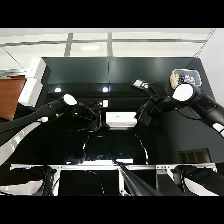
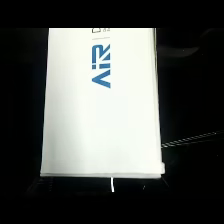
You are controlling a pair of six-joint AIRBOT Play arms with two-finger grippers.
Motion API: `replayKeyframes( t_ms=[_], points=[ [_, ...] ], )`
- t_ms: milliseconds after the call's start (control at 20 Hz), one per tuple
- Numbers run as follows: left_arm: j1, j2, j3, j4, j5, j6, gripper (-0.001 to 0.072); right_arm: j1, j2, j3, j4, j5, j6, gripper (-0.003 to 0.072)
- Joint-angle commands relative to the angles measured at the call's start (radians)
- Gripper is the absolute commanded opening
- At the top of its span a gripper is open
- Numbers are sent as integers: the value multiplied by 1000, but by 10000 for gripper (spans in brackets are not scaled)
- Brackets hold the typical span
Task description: Fold the box and place the chain.
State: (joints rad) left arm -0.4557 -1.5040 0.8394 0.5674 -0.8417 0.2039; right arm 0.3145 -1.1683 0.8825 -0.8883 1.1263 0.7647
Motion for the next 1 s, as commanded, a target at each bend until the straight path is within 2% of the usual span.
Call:
replayKeyframes(
  t_ms=[0,100,150,400,600,950],
  points=[
    [0,0,0,0,0,1,341,-87,10,-93,269,71,154,16],
    [0,0,0,0,0,1,341,-88,4,-173,453,-28,148,17],
    [0,0,0,0,0,2,341,-83,-5,-196,494,-76,150,17],
    [0,0,0,0,0,1,341,-55,-109,-206,536,-213,190,17],
    [0,0,0,0,0,1,341,-55,-149,-207,496,-216,191,17],
    [0,0,0,0,-8,1,341,-56,-140,-194,484,-189,188,17]
  ],
)
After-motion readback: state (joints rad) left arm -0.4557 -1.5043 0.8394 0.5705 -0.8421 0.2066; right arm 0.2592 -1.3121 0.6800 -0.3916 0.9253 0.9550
